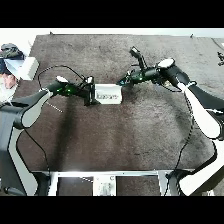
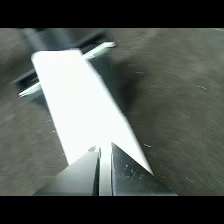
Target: Fold the box and place the chain.
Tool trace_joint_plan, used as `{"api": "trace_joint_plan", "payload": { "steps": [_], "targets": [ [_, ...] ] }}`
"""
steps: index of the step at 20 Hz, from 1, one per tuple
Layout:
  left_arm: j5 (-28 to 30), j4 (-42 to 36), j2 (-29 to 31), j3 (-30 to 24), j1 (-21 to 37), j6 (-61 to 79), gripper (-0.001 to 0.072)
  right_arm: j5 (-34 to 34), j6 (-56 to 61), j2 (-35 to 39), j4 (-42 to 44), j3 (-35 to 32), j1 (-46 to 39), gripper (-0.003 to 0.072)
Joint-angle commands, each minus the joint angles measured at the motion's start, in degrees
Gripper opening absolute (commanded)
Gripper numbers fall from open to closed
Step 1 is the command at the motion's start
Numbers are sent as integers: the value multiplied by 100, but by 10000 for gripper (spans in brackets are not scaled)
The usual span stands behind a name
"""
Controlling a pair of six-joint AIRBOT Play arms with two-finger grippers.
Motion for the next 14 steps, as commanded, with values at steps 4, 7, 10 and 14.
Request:
{"api": "trace_joint_plan", "payload": {
  "steps": [4,7,10,14],
  "targets": [
    [2,2,-2,0,0,0,534,299,-922,-42,-741,13,372,247],
    [2,2,-2,0,0,0,534,-136,-1040,-42,-1353,13,616,248],
    [0,2,-2,2,0,0,534,-389,-1248,-42,-1394,13,719,315],
    [2,2,-2,0,0,0,534,-437,-1401,-42,-1390,13,732,317]
  ]
}}
